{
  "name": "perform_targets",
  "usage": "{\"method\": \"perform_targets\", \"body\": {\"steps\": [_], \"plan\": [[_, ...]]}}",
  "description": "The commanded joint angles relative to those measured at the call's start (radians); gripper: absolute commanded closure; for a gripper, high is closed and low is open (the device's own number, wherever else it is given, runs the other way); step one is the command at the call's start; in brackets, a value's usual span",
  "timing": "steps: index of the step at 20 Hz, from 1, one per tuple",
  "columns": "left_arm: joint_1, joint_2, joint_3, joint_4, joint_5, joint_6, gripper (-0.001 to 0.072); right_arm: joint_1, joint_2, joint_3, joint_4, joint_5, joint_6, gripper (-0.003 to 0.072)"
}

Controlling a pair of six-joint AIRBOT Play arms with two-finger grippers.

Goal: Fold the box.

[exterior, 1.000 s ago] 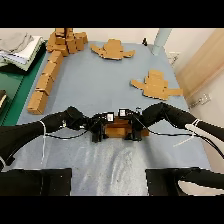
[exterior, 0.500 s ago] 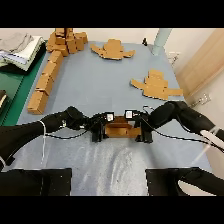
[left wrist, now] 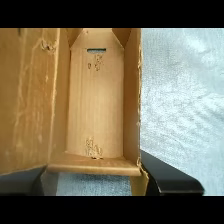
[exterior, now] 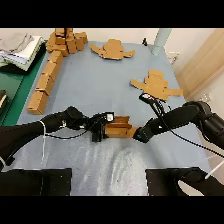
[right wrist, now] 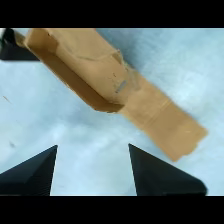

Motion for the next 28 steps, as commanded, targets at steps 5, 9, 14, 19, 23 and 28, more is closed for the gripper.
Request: {"method": "perform_targets", "body": {"steps": [5, 9, 14, 19, 23, 28], "plan": [[0.0, 0.0, 0.001, 0.0, 0.0, 0.0, 0.0295, 0.019, -0.075, -0.019, 0.218, 0.143, 0.352, 0.0489], [0.0, 0.0, 0.001, 0.0, -0.001, 0.0, 0.0295, 0.018, -0.23, 0.049, 0.311, 0.208, 0.257, 0.0682], [0.0, 0.0, 0.001, 0.0, -0.001, 0.0, 0.0295, 0.001, -0.458, 0.292, 0.292, 0.176, 0.174, 0.0682], [0.0, 0.0, 0.001, 0.0, -0.001, 0.0, 0.0295, -0.029, -0.63, 0.349, 0.277, 0.162, 0.084, 0.0682], [0.0, 0.0, 0.001, 0.0, 0.0, 0.0, 0.0295, -0.014, -0.691, 0.337, 0.276, 0.139, 0.009, 0.0682], [0.0, 0.0, 0.001, 0.0, -0.001, 0.0, 0.0295, -0.015, -0.706, 0.338, 0.274, 0.14, -0.049, 0.0682]]}}
